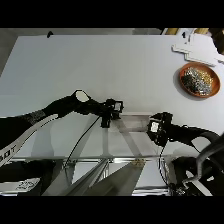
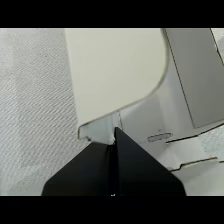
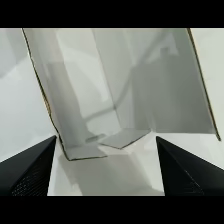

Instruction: Fold the box and place the chain.

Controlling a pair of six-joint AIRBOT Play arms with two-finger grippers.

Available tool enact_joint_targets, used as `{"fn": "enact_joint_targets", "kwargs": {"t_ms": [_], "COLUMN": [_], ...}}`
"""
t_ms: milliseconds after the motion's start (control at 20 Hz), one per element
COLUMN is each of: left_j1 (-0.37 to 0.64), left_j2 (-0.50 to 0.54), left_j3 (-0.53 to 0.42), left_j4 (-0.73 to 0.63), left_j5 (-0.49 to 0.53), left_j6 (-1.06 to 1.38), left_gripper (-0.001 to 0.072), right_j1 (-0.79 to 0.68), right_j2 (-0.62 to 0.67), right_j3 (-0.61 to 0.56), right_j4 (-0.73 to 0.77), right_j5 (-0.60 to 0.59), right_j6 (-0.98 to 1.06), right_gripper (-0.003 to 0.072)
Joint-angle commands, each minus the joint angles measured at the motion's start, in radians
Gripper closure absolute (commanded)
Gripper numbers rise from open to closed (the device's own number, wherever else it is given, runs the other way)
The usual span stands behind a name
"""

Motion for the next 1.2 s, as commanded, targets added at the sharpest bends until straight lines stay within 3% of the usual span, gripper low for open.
{"fn": "enact_joint_targets", "kwargs": {"t_ms": [0,100,300,550,750,1150], "left_j1": [0.000,0.000,0.000,0.000,0.000,0.000], "left_j2": [0.000,0.000,0.000,0.000,0.000,0.000], "left_j3": [0.001,0.001,0.001,0.001,0.001,0.001], "left_j4": [0.000,0.000,0.000,0.000,0.000,0.000], "left_j5": [0.000,0.000,0.000,0.000,0.000,0.000], "left_j6": [0.000,0.000,0.000,0.000,0.000,0.000], "left_gripper": [0.0702,0.0702,0.0702,0.0702,0.0702,0.0702], "right_j1": [-0.060,-0.076,-0.084,-0.241,-0.248,-0.344], "right_j2": [-0.010,-0.011,-0.077,-0.159,-0.184,-0.258], "right_j3": [0.002,0.002,0.002,0.004,0.005,0.016], "right_j4": [0.048,0.067,0.172,0.306,0.433,0.455], "right_j5": [0.023,0.023,0.024,0.092,0.092,0.122], "right_j6": [-0.034,-0.039,-0.246,-0.407,-0.609,-0.631], "right_gripper": [-0.0005,-0.0005,-0.0005,-0.0003,-0.0003,-0.0001]}}
